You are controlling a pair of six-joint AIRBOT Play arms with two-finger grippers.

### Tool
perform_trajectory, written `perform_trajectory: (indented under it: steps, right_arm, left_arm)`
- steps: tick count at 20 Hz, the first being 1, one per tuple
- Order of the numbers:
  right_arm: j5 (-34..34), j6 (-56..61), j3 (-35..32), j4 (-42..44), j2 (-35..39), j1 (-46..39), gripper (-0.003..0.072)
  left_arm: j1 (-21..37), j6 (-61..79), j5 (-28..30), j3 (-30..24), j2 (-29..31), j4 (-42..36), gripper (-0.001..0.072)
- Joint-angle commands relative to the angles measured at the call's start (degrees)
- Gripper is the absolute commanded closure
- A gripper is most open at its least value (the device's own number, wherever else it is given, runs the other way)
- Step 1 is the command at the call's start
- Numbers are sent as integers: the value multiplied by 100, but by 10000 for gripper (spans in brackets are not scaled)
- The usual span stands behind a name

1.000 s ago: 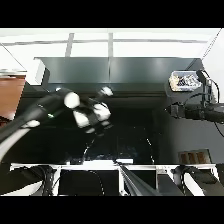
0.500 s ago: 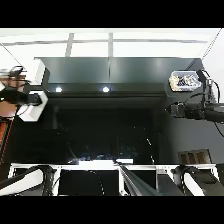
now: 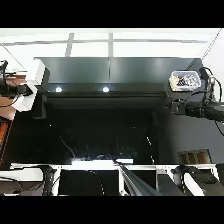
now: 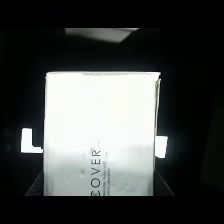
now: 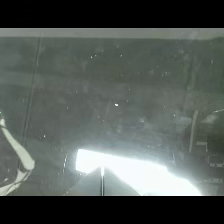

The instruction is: Fold the box and place the chain.

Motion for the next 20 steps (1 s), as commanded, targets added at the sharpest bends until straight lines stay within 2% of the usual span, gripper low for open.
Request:
perform_trajectory:
  steps: [1,6,7,8,9,12,16,17,18,19,20]
  right_arm:
    - [-94,0,4,-2,-4,-2,672]
    - [-92,26,4,0,-4,-2,673]
    - [-79,44,4,-2,-4,-2,672]
    - [-35,66,4,-2,-4,-2,673]
    - [42,66,4,-2,-4,-2,673]
    - [232,61,4,-2,-4,-2,673]
    - [254,55,162,-11,4,-4,672]
    - [382,33,302,-31,20,-4,673]
    - [560,-11,457,-90,46,-4,673]
    - [680,-9,590,-284,107,2,673]
    - [656,-4,623,-516,227,2,674]
  left_arm:
    - [-63,295,68,501,-592,-317,379]
    - [-162,291,776,564,-767,-328,373]
    - [-186,293,874,575,-767,-323,289]
    - [-212,293,887,612,-761,-282,76]
    - [-229,282,859,682,-748,-190,-2]
    - [-321,221,378,1128,-531,-144,-1]
    - [-614,-339,-625,1952,2,-177,4]
    - [-699,-828,-846,2087,162,-175,105]
    - [-791,-1325,-1158,2124,348,-177,460]
    - [-914,-1416,-1537,2074,555,-177,684]
    - [-1086,-1405,-1790,1910,791,-203,684]
